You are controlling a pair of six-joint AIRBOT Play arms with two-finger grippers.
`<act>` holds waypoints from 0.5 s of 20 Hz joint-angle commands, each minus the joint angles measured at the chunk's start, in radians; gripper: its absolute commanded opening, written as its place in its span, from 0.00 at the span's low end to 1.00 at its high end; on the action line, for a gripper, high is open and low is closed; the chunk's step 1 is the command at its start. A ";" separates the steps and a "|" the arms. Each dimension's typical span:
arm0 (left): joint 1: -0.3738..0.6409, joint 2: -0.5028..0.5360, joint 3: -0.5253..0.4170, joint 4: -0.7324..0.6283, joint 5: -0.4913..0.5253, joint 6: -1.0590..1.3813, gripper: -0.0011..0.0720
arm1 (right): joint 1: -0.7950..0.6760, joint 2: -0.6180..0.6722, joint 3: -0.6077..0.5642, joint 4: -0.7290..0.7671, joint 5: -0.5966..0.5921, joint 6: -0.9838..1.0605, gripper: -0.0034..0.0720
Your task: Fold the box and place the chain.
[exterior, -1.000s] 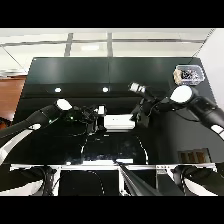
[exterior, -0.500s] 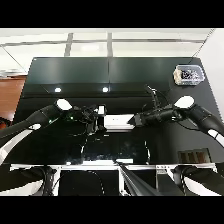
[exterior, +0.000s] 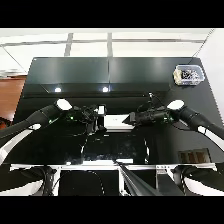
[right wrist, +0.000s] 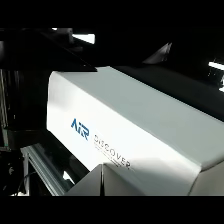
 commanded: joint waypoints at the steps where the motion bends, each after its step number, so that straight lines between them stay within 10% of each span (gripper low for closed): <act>1: -0.001 0.000 0.000 0.000 0.000 0.002 0.47 | 0.003 -0.008 -0.002 -0.047 -0.038 0.010 0.07; 10: -0.001 0.000 0.000 0.000 -0.001 0.001 0.47 | -0.020 0.028 0.108 -0.077 0.132 -0.018 0.07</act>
